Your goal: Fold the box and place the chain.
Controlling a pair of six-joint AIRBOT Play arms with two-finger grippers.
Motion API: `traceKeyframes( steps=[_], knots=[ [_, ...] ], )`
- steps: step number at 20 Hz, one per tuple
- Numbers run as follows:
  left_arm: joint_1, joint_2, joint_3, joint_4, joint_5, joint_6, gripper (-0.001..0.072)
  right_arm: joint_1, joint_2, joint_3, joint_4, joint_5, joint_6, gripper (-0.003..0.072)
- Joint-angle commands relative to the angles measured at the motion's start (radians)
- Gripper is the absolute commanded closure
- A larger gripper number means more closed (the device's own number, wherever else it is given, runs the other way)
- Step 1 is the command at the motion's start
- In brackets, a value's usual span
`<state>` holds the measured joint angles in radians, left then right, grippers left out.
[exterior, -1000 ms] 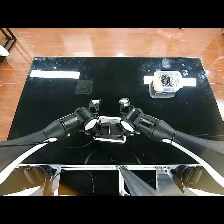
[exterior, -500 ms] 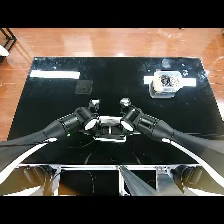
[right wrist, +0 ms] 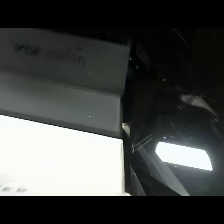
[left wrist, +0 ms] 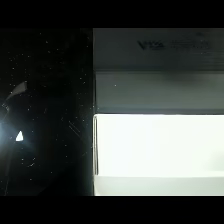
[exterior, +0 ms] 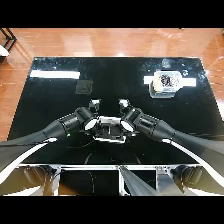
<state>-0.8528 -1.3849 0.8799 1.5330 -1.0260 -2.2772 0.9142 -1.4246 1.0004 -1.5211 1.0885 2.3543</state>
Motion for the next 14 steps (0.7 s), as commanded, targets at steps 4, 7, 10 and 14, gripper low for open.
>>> traceKeyframes(
  steps=[4,7,10,14],
  knots=[
    [0.000,0.000,0.000,-0.005,0.004,-0.003,0.0684,-0.004,0.139,0.001,-0.034,0.161,-0.161,0.0262],
    [0.000,0.000,0.000,-0.005,0.004,-0.003,0.0684,-0.005,0.286,0.001,-0.120,0.279,-0.198,0.0262],
    [0.000,0.000,0.000,-0.005,0.004,-0.003,0.0684,-0.045,0.438,0.001,-0.200,0.368,-0.213,0.0262],
    [0.000,0.000,0.000,-0.004,0.008,-0.003,0.0685,-0.235,0.562,0.001,-0.374,0.370,-0.228,0.0262]
  ],
)
